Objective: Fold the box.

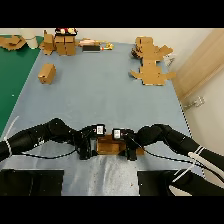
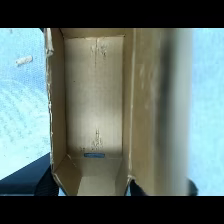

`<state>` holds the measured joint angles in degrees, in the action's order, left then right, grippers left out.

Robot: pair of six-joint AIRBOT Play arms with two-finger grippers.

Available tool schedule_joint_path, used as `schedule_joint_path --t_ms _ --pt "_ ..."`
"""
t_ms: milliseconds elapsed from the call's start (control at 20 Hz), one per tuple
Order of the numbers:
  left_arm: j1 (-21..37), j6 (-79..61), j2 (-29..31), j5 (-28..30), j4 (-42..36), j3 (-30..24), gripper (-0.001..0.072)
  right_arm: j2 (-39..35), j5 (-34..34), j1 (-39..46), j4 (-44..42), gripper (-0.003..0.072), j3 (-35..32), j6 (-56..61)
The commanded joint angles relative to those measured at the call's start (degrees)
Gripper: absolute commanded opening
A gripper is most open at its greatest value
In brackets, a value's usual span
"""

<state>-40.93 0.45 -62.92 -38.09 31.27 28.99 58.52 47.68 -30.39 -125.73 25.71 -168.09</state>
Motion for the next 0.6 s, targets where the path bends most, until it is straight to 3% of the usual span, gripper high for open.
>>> schedule_joint_path --t_ms 0,350,550 --pt "-0.5 0.0 -0.9 0.4 0.0 0.0 0.0683 0.0 -0.1 0.0 0.0 0.0502 0.0 0.0" --pt "-0.6 -0.5 -2.0 0.3 0.0 0.0 0.0682 0.0 -0.1 0.0 0.0 0.0502 0.0 0.0" --pt "-2.5 -1.3 -3.6 3.2 0.5 0.0 0.0682 0.0 -0.1 0.0 0.0 0.0501 0.0 0.0"
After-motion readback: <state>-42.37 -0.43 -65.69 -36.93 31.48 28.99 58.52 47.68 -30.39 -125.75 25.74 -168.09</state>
